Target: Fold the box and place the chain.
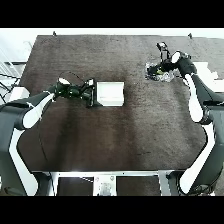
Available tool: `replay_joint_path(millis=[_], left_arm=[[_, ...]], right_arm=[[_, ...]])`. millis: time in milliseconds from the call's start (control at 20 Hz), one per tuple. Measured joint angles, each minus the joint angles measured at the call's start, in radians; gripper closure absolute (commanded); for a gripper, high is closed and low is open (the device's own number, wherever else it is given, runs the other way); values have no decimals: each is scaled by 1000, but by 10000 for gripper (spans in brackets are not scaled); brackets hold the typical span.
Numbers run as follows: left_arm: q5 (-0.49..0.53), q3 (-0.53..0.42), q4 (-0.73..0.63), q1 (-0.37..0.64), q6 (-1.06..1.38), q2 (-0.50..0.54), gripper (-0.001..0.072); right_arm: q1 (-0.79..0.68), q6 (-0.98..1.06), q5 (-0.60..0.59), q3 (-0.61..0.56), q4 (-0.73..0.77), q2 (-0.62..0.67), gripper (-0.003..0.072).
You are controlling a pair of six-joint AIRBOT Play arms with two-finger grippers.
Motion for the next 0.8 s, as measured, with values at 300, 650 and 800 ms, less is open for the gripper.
replay_joint_path(millis=[300, 650, 800], left_arm=[[0, 0, 0, 0, 0, 0, 194], [0, 0, 0, 0, 0, 0, 194], [0, 0, 0, 0, 0, 0, 194]], right_arm=[[7, -25, 51, 0, 2, -7, 522], [8, -67, 89, 6, 3, -5, 674], [7, -74, 101, 11, 0, 25, 675]])
